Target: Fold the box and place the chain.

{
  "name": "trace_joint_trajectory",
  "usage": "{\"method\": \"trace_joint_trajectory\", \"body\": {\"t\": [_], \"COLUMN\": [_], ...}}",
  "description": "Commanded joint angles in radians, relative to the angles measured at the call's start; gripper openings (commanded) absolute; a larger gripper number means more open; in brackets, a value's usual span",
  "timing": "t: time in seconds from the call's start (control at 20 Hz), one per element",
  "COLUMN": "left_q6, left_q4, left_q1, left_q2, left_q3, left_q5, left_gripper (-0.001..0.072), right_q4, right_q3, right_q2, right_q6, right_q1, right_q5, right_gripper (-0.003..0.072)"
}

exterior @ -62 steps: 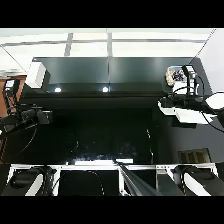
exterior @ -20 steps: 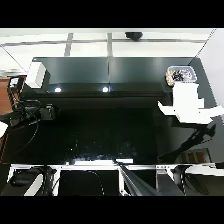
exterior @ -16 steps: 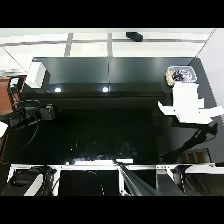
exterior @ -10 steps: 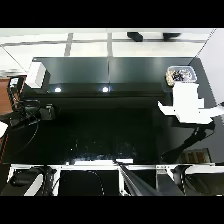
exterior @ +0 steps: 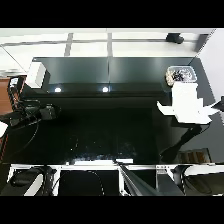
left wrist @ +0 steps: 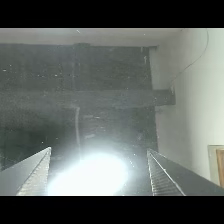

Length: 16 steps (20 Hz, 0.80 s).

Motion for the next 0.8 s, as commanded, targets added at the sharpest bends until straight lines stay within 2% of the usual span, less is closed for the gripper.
{"method": "trace_joint_trajectory", "body": {"t": [0.0, 0.15, 0.4, 0.55, 0.65, 0.75], "left_q6": [0.000, 0.000, 0.000, 0.000, 0.004, 0.066], "left_q4": [-0.001, -0.001, -0.002, -0.002, -0.016, -0.088], "left_q1": [-0.001, -0.001, -0.001, -0.001, -0.006, -0.022], "left_q2": [-0.001, -0.001, -0.001, -0.001, -0.007, -0.037], "left_q3": [0.000, 0.000, 0.000, 0.000, 0.000, 0.000], "left_q5": [0.001, 0.001, 0.001, 0.011, 0.008, 0.008], "left_gripper": [0.0709, 0.0709, 0.0709, 0.0709, 0.0709, 0.0709], "right_q4": [0.105, 0.179, 0.283, 0.354, 0.502, 0.637], "right_q3": [-0.008, -0.077, -0.309, -0.538, -0.714, -0.879], "right_q2": [0.056, 0.175, 0.399, 0.581, 0.705, 0.809], "right_q6": [-0.016, -0.017, 0.017, 0.057, 0.054, 0.055], "right_q1": [0.018, 0.068, 0.248, 0.415, 0.535, 0.693], "right_q5": [0.061, 0.013, -0.080, -0.286, -0.451, -0.645], "right_gripper": [0.0015, 0.0014, 0.0013, 0.0013, 0.0013, 0.0013]}}
